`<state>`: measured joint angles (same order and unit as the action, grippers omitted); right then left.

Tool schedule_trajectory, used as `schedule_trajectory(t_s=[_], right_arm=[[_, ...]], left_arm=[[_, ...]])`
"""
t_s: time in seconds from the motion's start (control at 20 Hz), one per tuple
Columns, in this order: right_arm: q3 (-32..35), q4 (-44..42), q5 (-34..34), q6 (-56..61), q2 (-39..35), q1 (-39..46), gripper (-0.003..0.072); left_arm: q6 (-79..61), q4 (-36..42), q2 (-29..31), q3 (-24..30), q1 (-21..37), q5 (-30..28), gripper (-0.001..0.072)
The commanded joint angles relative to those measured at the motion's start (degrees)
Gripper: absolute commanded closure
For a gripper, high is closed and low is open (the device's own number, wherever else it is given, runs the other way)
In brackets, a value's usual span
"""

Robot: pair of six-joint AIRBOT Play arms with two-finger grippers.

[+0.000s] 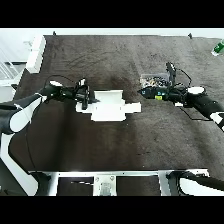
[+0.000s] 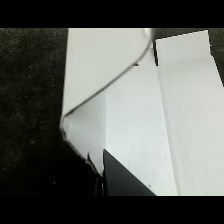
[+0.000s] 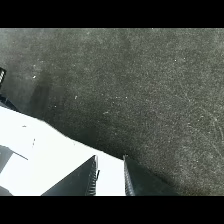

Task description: Fold the box and place the chain.

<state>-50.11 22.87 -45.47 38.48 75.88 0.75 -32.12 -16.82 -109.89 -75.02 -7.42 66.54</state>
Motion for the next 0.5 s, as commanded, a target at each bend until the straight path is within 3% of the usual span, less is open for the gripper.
schedule_trajectory(t_s=[0.0, 0.2, 0.3, 0.45], right_arm=[[-0.04, 0.0, 0.02, -0.2, -0.07, 0.02, 0.0473], [-0.04, 0.02, -0.17, -2.16, -0.07, 0.02, 0.0468], [-0.04, 0.02, -1.05, -4.22, -0.07, 0.04, 0.037], [-0.04, 0.0, -3.21, -8.33, -0.07, 0.04, 0.0371]], left_arm=[[-1.75, 2.21, -0.98, 0.26, -0.04, -1.05, 0.0692], [-2.71, 2.38, -1.09, 0.26, -0.02, -0.72, 0.0691], [-2.71, 2.27, -1.09, 0.26, -0.02, -0.79, 0.069], [-2.71, 1.57, -1.07, 0.26, -0.02, -0.22, 0.069]])
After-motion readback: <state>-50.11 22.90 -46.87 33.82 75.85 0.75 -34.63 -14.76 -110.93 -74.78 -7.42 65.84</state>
